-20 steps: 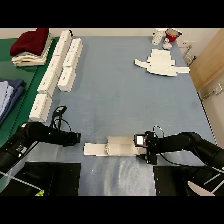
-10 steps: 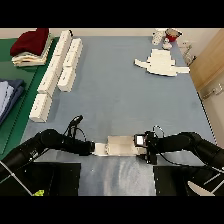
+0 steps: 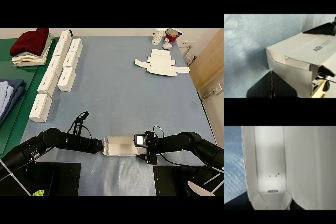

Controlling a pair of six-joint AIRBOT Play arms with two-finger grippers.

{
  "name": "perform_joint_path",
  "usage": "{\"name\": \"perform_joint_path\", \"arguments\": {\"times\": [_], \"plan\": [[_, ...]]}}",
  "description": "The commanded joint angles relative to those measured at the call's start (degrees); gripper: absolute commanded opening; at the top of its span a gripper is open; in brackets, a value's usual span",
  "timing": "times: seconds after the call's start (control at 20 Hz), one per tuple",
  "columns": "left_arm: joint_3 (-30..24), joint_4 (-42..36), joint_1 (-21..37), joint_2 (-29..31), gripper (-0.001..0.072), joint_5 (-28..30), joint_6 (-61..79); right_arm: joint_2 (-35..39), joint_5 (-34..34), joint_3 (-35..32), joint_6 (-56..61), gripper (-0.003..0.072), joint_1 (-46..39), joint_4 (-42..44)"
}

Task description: Fold the box.

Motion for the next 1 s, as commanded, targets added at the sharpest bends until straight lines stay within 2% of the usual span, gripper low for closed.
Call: {"name": "perform_joint_path", "arguments": {"times": [0.0,0.2,0.25,0.3,0.35,0.55,0.65,0.95], "plan": [[1.05,-0.33,-0.26,-0.04,0.0015,-0.9,0.59,0.04,0.02,0.04,0.02,0.0545,0.02,0.0],[1.05,-0.33,-0.26,-0.04,0.0015,-2.84,0.42,0.04,0.02,0.04,0.02,0.0546,0.02,0.0],[1.05,-0.48,-0.26,-0.04,0.0047,-2.84,0.42,0.04,0.02,0.04,0.02,0.0545,0.02,0.02],[1.05,-0.68,-0.26,-0.04,0.0325,-2.84,0.31,0.04,0.02,0.04,0.02,0.0545,0.02,0.02],[1.05,-0.96,-0.26,-0.02,0.0465,-2.86,-0.04,0.04,0.02,0.04,0.02,0.0545,0.02,0.02],[1.05,-1.05,-0.07,-0.02,0.0462,-3.23,-0.07,0.04,0.02,0.04,0.02,0.0545,0.02,0.02],[1.05,-0.92,0.76,-0.02,0.0462,-5.73,-0.04,0.04,0.02,0.04,0.02,0.0545,0.02,0.02],[2.47,-1.95,8.33,0.0,0.0463,-11.8,0.02,0.04,0.02,0.04,0.02,0.0545,0.02,0.02]]}}
